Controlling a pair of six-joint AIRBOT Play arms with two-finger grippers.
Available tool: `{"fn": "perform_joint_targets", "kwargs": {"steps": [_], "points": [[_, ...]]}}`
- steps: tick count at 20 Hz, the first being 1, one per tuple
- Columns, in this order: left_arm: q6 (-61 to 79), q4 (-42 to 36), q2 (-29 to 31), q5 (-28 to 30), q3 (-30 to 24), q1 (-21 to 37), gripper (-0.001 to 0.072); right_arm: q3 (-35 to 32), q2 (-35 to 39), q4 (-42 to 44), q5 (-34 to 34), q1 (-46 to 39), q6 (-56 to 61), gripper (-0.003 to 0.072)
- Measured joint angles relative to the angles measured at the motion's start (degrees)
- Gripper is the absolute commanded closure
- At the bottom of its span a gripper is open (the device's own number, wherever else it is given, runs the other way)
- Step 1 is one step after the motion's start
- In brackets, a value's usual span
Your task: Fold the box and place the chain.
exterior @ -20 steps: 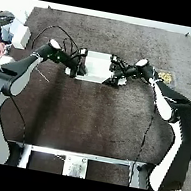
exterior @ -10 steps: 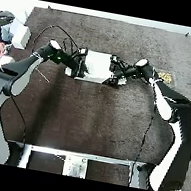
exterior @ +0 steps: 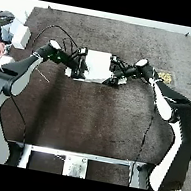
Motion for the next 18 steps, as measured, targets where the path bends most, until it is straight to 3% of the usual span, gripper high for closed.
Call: {"fn": "perform_joint_targets", "kwargs": {"steps": [2, 3, 4, 7, 8, 9, 10, 11, 18], "points": [[-0.55, 0.0, 0.0, 0.15, 0.0, 0.04, 0.0005, -0.02, 0.0, 0.0, -0.07, 0.0, 0.0, 0.0079], [-1.07, 0.02, 0.0, 0.33, 0.0, 0.13, 0.0108, -0.02, 0.0, 0.02, -0.09, 0.0, 0.02, 0.0079], [-1.7, 0.02, -0.02, 0.44, 0.0, 0.35, 0.0274, -0.02, 0.0, 0.02, -0.09, 0.0, 0.04, 0.0078], [-2.99, 0.39, -0.04, 0.39, -0.02, 1.42, 0.0312, -0.02, -0.02, 0.13, -0.28, 0.0, 0.17, 0.0079], [-3.17, 0.42, -0.04, -0.02, -0.02, 1.84, 0.0479, -0.02, -0.02, 0.13, -0.31, 0.0, 0.17, 0.0079], [-3.41, 0.42, -0.02, -0.35, -0.02, 2.23, 0.0549, -0.02, -0.02, 0.15, -0.31, 0.0, 0.15, 0.0079], [-3.45, 0.44, 0.07, -0.94, -0.02, 2.64, 0.0562, -0.02, -0.02, 0.13, -0.28, 0.0, 0.15, 0.0079], [-3.58, 0.39, 0.28, -1.68, 0.0, 2.91, 0.0697, -0.02, -0.02, 0.13, -0.28, 0.0, 0.13, 0.0079], [-12.96, 0.37, 2.86, -6.78, 3.41, 4.83, 0.0704, -0.02, -0.02, 0.07, -0.26, 0.0, 0.04, 0.0079]]}}
